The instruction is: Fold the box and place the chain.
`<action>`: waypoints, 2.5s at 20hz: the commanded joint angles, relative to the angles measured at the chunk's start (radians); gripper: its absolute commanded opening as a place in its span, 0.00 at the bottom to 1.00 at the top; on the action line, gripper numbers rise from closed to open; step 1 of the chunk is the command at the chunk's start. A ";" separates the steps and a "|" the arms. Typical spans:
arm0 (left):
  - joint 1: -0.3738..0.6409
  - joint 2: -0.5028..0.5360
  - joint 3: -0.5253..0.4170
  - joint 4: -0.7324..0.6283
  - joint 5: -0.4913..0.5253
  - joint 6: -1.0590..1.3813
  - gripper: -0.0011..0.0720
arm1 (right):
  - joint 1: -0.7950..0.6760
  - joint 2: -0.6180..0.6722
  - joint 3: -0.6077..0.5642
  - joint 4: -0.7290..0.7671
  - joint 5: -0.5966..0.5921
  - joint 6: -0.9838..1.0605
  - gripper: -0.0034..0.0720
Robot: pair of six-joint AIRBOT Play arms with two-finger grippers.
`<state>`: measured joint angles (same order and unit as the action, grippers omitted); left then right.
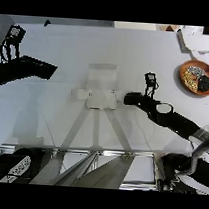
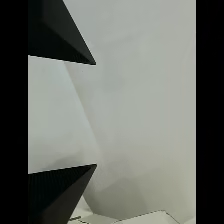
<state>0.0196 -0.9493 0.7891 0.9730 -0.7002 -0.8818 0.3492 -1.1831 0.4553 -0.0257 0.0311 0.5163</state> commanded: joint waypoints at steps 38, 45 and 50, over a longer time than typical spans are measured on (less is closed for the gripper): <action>-0.071 -0.643 0.565 -0.200 -0.567 0.260 0.89 | 0.012 0.001 0.000 0.010 0.033 0.010 0.06; -0.109 -0.807 0.641 -0.203 -0.640 0.296 0.92 | 0.012 0.001 0.000 0.010 0.033 0.010 0.06; -0.153 -0.844 0.641 -0.230 -0.632 0.375 0.92 | 0.012 0.001 0.000 0.010 0.033 0.010 0.06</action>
<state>-0.1120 -1.7668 1.4246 0.7635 -1.3270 -0.5514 0.3603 -1.1831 0.4553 -0.0158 0.0639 0.5255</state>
